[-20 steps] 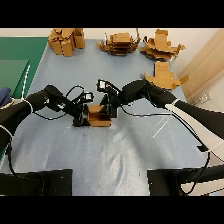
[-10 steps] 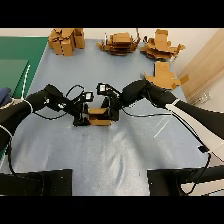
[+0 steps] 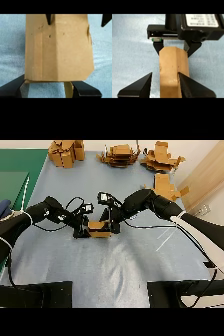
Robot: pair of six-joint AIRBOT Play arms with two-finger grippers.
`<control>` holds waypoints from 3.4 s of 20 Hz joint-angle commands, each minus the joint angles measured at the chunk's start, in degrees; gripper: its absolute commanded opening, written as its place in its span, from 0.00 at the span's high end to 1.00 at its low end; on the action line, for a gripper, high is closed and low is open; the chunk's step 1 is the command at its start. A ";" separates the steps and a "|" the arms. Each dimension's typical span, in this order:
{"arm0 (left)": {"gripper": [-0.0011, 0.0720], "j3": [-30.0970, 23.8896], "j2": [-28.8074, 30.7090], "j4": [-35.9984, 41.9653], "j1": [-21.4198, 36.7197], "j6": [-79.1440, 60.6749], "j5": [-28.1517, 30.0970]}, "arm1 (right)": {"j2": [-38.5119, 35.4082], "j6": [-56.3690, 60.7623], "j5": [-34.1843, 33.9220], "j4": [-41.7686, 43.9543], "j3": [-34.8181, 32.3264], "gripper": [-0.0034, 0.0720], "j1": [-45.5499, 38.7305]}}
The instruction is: Fold the box.
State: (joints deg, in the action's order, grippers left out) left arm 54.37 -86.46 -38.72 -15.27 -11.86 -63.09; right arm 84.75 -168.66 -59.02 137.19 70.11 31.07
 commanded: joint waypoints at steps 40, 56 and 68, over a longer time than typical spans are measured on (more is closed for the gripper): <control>0.89 0.02 0.00 -0.02 0.00 -0.11 0.55 | 2.43 1.51 4.59 -2.95 0.04 0.94 0.09; 0.89 0.02 0.00 -0.02 0.00 -0.09 0.50 | 1.77 -0.48 6.54 -3.93 0.04 0.95 0.76; 0.89 0.02 0.00 -0.02 0.02 -0.09 0.50 | 1.66 3.87 3.48 -7.93 0.04 0.94 3.34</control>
State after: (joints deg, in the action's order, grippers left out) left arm 54.37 -86.46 -38.76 -15.33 -12.01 -62.65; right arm 86.48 -167.06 -53.36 128.97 70.11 34.15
